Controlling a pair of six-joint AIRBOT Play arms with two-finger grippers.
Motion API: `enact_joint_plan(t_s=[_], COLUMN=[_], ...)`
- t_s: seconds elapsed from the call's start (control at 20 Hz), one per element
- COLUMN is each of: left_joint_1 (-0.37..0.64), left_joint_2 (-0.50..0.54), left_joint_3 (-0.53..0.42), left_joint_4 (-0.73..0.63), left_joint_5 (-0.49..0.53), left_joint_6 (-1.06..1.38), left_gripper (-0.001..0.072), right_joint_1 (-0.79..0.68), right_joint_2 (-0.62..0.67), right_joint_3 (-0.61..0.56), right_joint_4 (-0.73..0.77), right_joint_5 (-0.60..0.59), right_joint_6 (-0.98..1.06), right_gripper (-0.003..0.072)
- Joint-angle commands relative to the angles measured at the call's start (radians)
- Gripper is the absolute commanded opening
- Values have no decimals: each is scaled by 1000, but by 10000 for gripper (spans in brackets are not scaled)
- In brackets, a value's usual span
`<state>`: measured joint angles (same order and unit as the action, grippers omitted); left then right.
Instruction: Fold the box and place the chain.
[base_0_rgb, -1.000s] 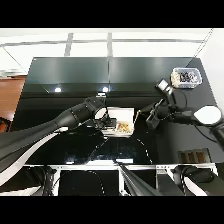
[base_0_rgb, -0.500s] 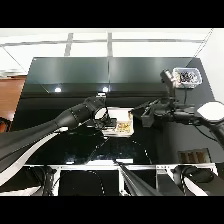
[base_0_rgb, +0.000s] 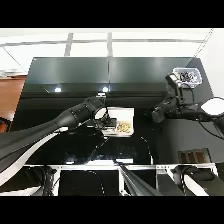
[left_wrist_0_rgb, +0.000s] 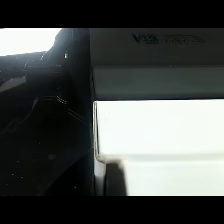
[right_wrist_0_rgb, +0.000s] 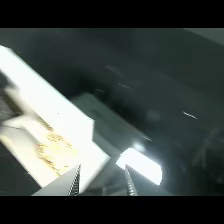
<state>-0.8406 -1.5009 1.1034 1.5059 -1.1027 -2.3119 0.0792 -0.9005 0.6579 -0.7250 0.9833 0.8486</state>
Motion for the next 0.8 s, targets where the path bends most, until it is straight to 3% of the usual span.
enact_joint_plan(t_s=[0.0, 0.2, 0.25, 0.3, 0.35, 0.4, 0.6, 0.75], left_joint_1=[2, 2, 2, 0, 0, -1, -42, -8], left_joint_2=[-1, 0, 0, 2, 8, 22, 189, 378], left_joint_3=[0, 1, 7, 16, 27, 38, 19, -130], left_joint_4=[1, 0, 0, 5, 5, 10, 195, 368], left_joint_5=[-2, -1, -11, -22, -24, -24, -77, -82], left_joint_6=[0, 0, -2, -21, -45, -50, 35, -16], left_gripper=[25, 28, 91, 315, 587, 699, 699, 699], right_joint_1=[-75, -75, -75, -75, -75, -75, -75, -75], right_joint_2=[2, 2, 2, 2, 2, 2, 2, 2], right_joint_3=[-2, -2, -2, -2, -2, -2, -2, -2], right_joint_4=[-90, -97, -97, -97, -98, -98, -100, -100], right_joint_5=[41, 103, 110, 110, 108, 107, 105, 88], right_joint_6=[8, 8, 8, 8, 8, 8, 8, 8], right_gripper=[335, 334, 335, 334, 334, 335, 334, 335])
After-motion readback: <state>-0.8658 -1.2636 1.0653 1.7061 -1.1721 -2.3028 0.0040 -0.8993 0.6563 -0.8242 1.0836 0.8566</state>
